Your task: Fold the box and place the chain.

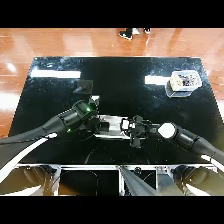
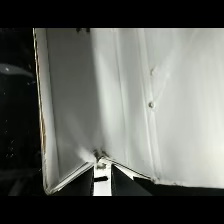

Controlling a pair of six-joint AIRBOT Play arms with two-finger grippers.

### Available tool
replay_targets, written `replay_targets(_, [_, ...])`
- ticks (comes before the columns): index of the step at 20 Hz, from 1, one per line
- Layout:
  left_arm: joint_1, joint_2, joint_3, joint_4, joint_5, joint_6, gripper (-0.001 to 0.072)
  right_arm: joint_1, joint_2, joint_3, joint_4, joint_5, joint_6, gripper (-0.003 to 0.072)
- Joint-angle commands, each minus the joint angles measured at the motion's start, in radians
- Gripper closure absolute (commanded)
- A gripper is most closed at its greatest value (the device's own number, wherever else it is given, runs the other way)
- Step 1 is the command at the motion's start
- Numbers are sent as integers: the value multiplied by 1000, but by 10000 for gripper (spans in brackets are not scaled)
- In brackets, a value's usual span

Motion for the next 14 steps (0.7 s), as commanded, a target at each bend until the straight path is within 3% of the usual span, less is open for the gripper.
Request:
replay_targets(1, [0,0,0,-4,-1,0,688,29,-21,2,45,-51,0,553])
replay_targets(4, [0,0,0,-4,-1,0,689,31,-25,1,50,-51,0,537])
replay_targets(5, [0,0,0,-4,-1,0,688,31,-25,1,50,-51,0,387])
replay_targets(6, [0,0,0,-4,-1,0,688,31,-25,1,50,-51,0,299])
replay_targets(10, [0,0,0,-4,-1,0,689,31,-25,1,50,-50,0,334])
replay_targets(11, [0,0,0,-4,-1,0,688,31,-25,1,50,-50,0,456])
replay_targets(12, [0,0,0,-4,-1,0,688,31,-25,1,50,-50,0,459])
replay_targets(13, [0,0,0,-4,-1,0,688,31,-25,1,50,-51,0,405])
replay_targets(14, [0,0,0,-4,-1,0,688,31,-25,1,50,-51,0,262])
